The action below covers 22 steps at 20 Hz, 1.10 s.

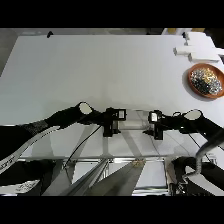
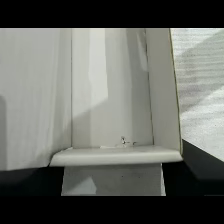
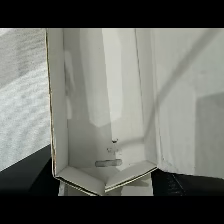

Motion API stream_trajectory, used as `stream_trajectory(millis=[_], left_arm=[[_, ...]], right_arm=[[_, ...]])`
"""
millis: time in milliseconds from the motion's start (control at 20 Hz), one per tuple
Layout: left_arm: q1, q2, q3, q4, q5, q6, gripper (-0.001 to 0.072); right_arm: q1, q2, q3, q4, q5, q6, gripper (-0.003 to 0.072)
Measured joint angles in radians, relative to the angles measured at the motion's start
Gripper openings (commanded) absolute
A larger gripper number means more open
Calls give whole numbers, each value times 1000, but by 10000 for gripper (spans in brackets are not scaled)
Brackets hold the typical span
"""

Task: Fold the box and place the chain.

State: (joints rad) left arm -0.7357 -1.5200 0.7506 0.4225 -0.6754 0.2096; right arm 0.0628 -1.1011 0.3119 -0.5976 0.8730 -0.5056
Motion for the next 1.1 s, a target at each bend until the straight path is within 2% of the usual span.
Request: stream_trajectory(millis=[900, 1000, 1100], left_arm=[[-1, 0, 0, 4, -2, 0, 210], [-1, 0, 0, 4, -2, 0, 210], [-1, 0, 0, 4, -2, 0, 210]], right_arm=[[0, 0, 0, 0, 2, 0, 315], [0, 0, 0, 0, 2, 0, 257], [0, 0, 0, 0, 3, 0, 264]])
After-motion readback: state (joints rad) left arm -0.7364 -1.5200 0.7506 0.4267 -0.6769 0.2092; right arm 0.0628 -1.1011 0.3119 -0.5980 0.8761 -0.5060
